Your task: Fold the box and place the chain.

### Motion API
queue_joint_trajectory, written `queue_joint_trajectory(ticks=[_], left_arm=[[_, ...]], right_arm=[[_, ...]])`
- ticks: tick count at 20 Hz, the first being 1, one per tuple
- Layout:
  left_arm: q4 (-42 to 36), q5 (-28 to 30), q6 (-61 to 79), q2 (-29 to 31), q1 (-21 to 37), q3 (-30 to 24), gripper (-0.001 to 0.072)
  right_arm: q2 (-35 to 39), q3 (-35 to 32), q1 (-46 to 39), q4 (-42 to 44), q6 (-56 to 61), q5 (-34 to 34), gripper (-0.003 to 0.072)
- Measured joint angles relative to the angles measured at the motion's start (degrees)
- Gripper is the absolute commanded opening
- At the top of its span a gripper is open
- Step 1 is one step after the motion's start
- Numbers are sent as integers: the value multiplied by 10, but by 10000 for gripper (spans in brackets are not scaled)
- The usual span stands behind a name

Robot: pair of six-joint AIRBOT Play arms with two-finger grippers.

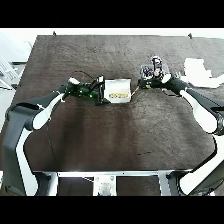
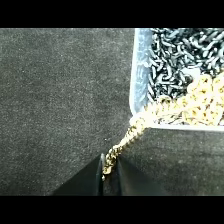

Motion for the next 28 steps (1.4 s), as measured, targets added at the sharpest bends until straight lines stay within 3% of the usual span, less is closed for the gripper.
queue_joint_trajectory(ticks=[6,13,21,28], left_arm=[[0,0,0,0,0,0,420],[0,0,0,0,0,0,420],[0,0,0,0,0,0,420],[0,0,0,0,0,0,420]], right_arm=[[24,4,9,9,-25,3,8],[189,3,37,-11,-28,14,7],[395,2,131,-183,48,20,6],[457,4,206,-261,78,17,7]])
